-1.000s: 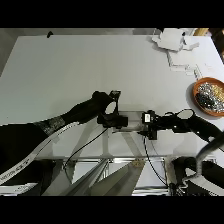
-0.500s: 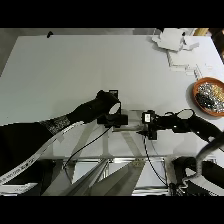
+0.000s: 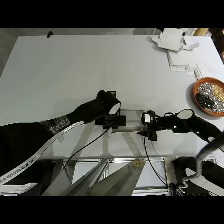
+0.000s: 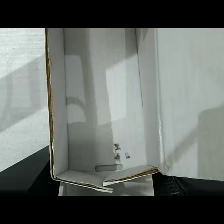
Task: Fold the box and place the chain.
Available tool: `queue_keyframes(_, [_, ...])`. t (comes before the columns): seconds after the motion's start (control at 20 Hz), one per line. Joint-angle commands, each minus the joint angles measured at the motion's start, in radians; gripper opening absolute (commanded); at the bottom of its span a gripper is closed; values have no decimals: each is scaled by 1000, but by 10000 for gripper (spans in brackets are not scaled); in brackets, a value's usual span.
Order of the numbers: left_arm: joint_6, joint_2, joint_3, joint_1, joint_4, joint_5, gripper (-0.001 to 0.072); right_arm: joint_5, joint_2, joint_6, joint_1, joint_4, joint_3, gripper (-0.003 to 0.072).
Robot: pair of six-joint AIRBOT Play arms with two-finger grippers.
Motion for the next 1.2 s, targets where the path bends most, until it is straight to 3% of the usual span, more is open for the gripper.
queue_keyframes(0.0, [-5,1,0,-1,5,-21,174,-2,0,1,0,1,0,443])
queue_keyframes(0.7, [-5,-9,0,-27,-10,-14,181,-2,0,1,0,1,0,443])
queue_keyframes(0.8, [-5,-8,0,-31,-11,-15,302,-2,0,1,0,1,0,443])
queue_keyframes(1.15, [-5,-5,0,-31,-11,-16,263,-2,0,1,0,1,0,443])
